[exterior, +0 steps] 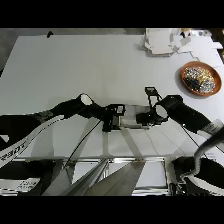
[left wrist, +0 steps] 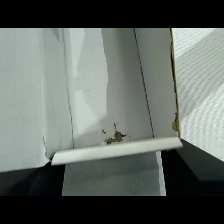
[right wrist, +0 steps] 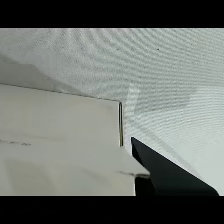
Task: Fold the box and place the chain.
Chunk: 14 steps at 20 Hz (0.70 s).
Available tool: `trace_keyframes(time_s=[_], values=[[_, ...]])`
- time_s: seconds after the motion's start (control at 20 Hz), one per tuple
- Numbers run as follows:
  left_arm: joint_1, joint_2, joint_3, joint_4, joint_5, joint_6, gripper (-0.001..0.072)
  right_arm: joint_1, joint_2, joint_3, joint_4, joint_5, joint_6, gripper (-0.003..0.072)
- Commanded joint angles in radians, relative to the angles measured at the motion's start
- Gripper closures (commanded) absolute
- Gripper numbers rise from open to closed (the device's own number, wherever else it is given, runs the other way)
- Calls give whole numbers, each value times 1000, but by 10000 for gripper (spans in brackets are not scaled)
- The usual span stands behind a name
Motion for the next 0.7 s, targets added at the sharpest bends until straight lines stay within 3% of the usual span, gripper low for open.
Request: trace_keyframes(time_s=[0.0,0.35,0.4,0.6,0.65], values=[[0,1,1,0,0,0,622,0,-15,5,-12,-2,10,377],[0,1,1,0,0,0,622,3,-52,5,-12,1,10,394],[0,1,1,0,0,0,622,3,-53,5,-12,1,10,420],[0,1,1,0,0,0,622,3,-53,5,-12,2,-5,668],[0,1,1,0,0,0,622,3,-53,5,-11,2,-18,668]])
